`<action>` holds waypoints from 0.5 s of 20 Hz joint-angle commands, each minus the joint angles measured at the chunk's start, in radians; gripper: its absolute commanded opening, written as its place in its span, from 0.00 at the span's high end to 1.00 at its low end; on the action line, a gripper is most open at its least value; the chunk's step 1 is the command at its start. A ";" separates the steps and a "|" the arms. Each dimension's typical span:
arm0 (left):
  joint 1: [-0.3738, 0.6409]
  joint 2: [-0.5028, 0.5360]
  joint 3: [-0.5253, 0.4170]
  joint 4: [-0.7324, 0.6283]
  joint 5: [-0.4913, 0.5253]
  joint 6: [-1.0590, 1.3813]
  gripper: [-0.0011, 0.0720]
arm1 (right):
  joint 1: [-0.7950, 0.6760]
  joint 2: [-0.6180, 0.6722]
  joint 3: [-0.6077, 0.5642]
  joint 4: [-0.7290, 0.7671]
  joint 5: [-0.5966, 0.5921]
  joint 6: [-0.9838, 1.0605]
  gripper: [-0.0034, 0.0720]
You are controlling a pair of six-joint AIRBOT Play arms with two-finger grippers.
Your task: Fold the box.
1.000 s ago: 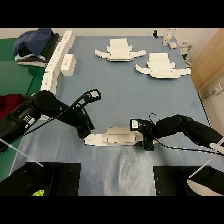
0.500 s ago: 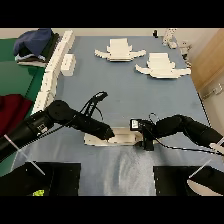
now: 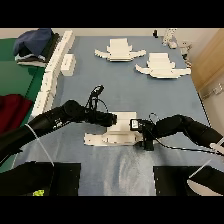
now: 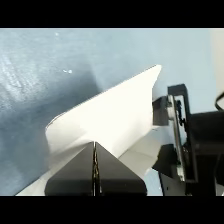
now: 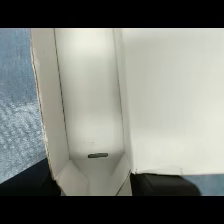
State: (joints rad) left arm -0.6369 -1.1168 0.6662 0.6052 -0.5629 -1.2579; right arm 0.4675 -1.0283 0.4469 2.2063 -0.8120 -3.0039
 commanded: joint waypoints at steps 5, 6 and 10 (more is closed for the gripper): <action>0.011 -0.101 0.000 0.007 0.002 -0.012 0.97 | 0.001 0.000 0.000 0.000 0.000 0.000 0.25; 0.011 -0.114 0.001 0.007 -0.009 -0.012 0.97 | 0.001 0.000 0.000 0.000 0.000 0.000 0.25; 0.015 -0.134 0.007 0.001 -0.016 -0.002 0.97 | 0.001 0.000 0.000 0.000 0.000 0.000 0.25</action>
